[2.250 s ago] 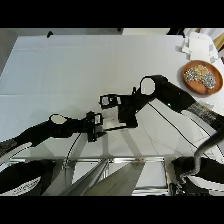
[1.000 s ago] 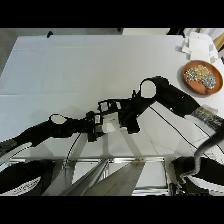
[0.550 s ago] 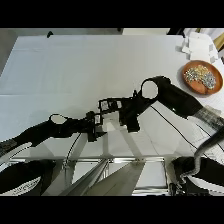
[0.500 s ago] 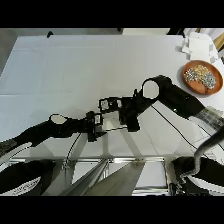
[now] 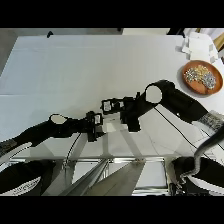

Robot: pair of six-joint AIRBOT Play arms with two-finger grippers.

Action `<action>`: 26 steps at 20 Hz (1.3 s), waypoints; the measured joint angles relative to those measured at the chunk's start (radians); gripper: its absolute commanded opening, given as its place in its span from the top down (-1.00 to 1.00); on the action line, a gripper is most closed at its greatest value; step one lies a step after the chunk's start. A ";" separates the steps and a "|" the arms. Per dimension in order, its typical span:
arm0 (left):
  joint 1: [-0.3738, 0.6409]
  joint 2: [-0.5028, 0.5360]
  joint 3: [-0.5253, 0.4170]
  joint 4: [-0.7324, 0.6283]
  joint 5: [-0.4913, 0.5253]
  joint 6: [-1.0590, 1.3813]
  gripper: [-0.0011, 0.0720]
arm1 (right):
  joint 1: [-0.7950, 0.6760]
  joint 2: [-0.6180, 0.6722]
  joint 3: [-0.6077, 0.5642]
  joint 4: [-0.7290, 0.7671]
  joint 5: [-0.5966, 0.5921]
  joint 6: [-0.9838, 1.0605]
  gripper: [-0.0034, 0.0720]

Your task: Fold the box and place the chain.

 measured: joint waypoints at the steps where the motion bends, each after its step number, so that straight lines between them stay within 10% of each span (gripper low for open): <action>1: 0.000 0.000 0.000 0.000 0.000 0.000 0.79 | 0.000 0.001 -0.006 -0.001 -0.006 0.000 0.44; 26: 0.000 0.000 0.000 -0.001 0.000 0.000 0.79 | 0.004 0.034 -0.033 -0.003 -0.076 0.050 0.67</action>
